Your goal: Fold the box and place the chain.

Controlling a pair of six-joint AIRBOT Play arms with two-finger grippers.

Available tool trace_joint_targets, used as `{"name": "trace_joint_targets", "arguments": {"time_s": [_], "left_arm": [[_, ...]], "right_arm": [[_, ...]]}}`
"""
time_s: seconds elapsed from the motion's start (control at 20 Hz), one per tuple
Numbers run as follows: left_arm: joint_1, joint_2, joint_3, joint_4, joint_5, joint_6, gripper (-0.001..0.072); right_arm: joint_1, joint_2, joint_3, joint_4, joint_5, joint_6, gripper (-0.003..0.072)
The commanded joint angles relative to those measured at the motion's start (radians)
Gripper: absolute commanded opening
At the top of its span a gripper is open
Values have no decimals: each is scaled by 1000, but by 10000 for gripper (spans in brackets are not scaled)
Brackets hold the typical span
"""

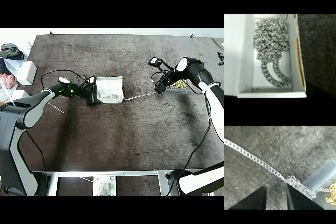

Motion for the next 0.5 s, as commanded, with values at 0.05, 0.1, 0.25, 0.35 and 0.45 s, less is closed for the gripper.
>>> {"name": "trace_joint_targets", "arguments": {"time_s": [0.05,0.1,0.25,0.35,0.45], "left_arm": [[0,0,0,0,0,0,236],[0,0,0,0,0,0,236],[0,0,0,0,0,0,235],[0,0,0,0,0,0,235],[0,0,0,0,0,0,235]], "right_arm": [[-15,-74,48,-34,28,-92,328],[-15,-87,61,-34,35,-110,328],[-13,-101,66,-33,35,-172,329],[-8,-101,66,-34,31,-217,329],[-3,-102,66,-30,24,-245,329]]}}
